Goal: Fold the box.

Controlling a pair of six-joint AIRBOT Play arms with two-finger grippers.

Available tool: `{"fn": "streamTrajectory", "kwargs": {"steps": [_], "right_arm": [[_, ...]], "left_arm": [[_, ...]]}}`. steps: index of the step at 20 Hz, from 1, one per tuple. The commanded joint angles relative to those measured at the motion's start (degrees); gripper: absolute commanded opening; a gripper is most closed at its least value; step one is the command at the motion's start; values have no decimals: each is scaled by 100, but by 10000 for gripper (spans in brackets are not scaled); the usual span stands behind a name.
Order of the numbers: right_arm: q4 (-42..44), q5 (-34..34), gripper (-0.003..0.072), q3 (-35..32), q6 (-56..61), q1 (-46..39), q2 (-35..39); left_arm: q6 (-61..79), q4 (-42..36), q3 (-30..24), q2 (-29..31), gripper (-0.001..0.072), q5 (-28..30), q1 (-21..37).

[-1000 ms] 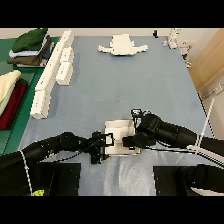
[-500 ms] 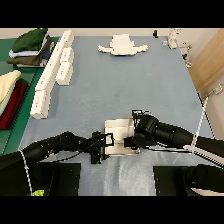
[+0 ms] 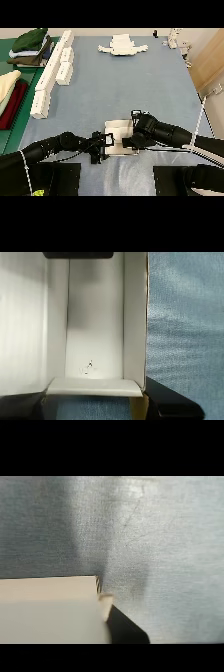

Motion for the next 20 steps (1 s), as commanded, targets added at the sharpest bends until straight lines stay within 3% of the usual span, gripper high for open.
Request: {"fn": "streamTrajectory", "kwargs": {"steps": [1, 2, 3, 6, 11, 13, 14, 17, 18, 20], "right_arm": [[11, -59, 139, 9, -11, 4, 2], [11, -61, 343, 15, -11, 4, 2], [13, -61, 388, 35, -11, 4, 4], [4, -142, 388, 192, -15, 0, 74], [-420, -1458, 389, 623, -13, -22, 638], [-557, -1681, 387, 699, -15, -22, 1029], [-614, -1685, 359, 697, -39, -68, 1239], [-809, -1624, 52, 656, -667, -772, 1515], [-723, -1495, 2, 586, -1045, -1211, 1482], [0, -879, 2, 374, -2004, -2249, 1283]], "left_arm": [[-7, -2, 2, -2, 450, 2, 0], [-7, -2, 2, -2, 450, 2, 0], [-7, -2, 2, -2, 450, 2, 0], [-7, -2, 2, -2, 450, 2, 0], [-7, -2, 2, -2, 450, 2, 0], [-7, -2, 2, -2, 450, 2, 0], [-7, -2, 2, -2, 450, 2, 0], [-7, -2, 2, -2, 450, 2, 0], [-7, -2, 2, -2, 450, 2, 0], [-7, -2, 2, -2, 450, 2, 0]]}}
